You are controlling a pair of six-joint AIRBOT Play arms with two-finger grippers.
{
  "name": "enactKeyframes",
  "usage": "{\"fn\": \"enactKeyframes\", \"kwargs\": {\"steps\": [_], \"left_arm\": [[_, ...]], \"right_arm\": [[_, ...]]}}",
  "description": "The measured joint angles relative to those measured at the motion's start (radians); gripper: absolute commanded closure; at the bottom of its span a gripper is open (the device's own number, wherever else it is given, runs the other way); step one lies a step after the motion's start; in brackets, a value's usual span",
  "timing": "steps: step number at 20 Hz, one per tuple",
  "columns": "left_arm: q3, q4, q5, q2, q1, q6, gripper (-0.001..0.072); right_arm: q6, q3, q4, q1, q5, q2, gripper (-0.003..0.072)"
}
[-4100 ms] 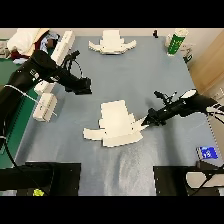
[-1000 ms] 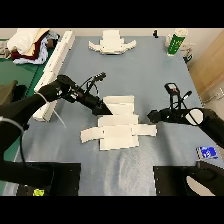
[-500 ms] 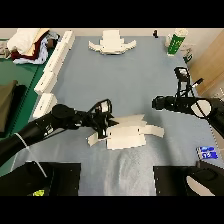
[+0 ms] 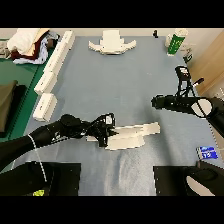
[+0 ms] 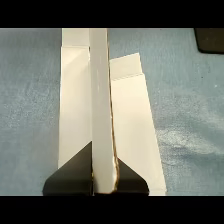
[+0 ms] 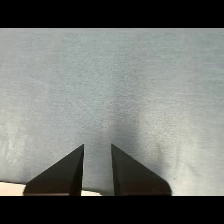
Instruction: Fold the box.
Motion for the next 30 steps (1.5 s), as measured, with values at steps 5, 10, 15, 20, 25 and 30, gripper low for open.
{"fn": "enactKeyframes", "kwargs": {"steps": [5, 10, 15, 20, 25, 30], "left_arm": [[0.079, 0.084, -0.090, 0.023, 0.082, -0.115, 0.0697], [0.193, 0.182, -0.330, -0.081, 0.194, -0.206, 0.0697], [0.266, 0.203, -0.444, -0.204, 0.220, -0.224, 0.0697], [0.284, 0.205, -0.443, -0.249, 0.235, -0.227, 0.0696], [0.289, 0.204, -0.431, -0.258, 0.256, -0.227, 0.0696], [0.290, 0.205, -0.432, -0.260, 0.262, -0.228, 0.0696]], "right_arm": [[0.000, 0.000, 0.006, 0.000, 0.007, 0.000, 0.0434], [0.000, 0.000, 0.007, 0.005, 0.008, 0.000, 0.0434], [0.000, 0.000, 0.010, 0.008, 0.008, 0.000, 0.0435], [0.000, 0.000, 0.018, 0.009, 0.009, 0.000, 0.0434], [0.000, 0.000, 0.021, 0.009, 0.010, 0.000, 0.0435], [0.000, 0.000, 0.028, 0.009, 0.012, 0.000, 0.0519]]}}
